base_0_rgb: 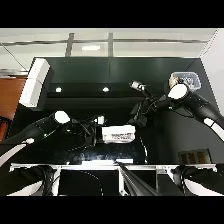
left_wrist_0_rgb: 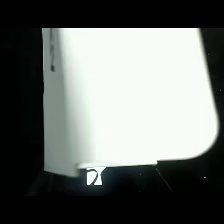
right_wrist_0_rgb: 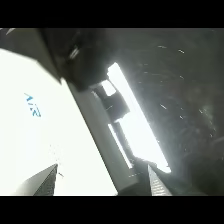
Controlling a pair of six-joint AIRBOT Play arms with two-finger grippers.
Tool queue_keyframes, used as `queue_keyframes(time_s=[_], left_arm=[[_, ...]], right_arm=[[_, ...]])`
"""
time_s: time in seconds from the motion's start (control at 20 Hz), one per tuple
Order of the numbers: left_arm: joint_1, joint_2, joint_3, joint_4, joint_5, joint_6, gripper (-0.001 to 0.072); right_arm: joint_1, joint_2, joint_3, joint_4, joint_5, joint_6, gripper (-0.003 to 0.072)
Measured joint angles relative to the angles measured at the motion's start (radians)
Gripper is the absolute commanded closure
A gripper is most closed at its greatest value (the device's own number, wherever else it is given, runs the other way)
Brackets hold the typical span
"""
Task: Fold the box and place the chain.
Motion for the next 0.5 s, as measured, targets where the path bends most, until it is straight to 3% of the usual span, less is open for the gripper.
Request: queue_keyframes(time_s=[0.2, 0.25, 0.5], left_arm=[[0.000, 0.000, 0.000, 0.000, 0.000, 0.000, 0.0434], [0.000, 0.000, 0.000, 0.000, 0.000, 0.000, 0.0434], [0.000, 0.000, 0.000, 0.000, 0.000, 0.000, 0.0434]], right_arm=[[0.023, -0.001, 0.001, -0.022, 0.009, -0.095, 0.0024], [0.028, -0.001, 0.001, -0.018, 0.015, -0.106, 0.0069], [0.054, 0.006, 0.001, -0.027, 0.066, -0.130, 0.0069]])
